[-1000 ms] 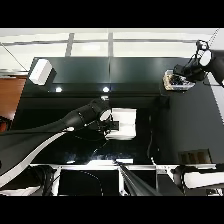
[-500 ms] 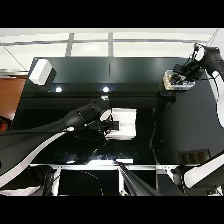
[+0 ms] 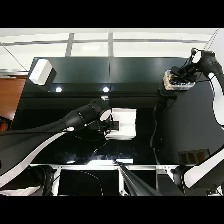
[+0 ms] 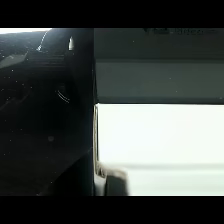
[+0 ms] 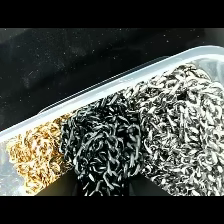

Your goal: Fold the box and place the chain.

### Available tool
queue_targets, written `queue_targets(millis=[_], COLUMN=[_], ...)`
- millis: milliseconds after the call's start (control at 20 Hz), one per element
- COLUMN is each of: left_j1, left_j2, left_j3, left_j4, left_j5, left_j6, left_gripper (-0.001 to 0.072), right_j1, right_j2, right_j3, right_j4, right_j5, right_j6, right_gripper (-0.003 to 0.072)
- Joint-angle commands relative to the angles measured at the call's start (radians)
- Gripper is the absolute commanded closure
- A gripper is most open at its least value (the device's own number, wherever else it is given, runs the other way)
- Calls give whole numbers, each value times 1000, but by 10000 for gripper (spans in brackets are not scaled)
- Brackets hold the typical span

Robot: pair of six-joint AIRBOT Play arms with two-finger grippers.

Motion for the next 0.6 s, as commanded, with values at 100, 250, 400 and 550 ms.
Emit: queue_targets(millis=[100,250,400,550], left_j1=[0,0,0,0], left_j2=[0,0,0,0], left_j3=[0,0,0,0], left_j4=[0,0,0,0], left_j5=[0,0,0,0], left_j6=[0,0,0,0], left_gripper=[684,684,684,684], right_j1=[0,-3,-3,-2], right_j2=[26,94,185,278], right_j3=[56,57,57,56], right_j4=[8,5,11,32], right_j5=[61,57,101,159], right_j6=[-27,-71,-169,-255], right_gripper=[676,676,676,677])
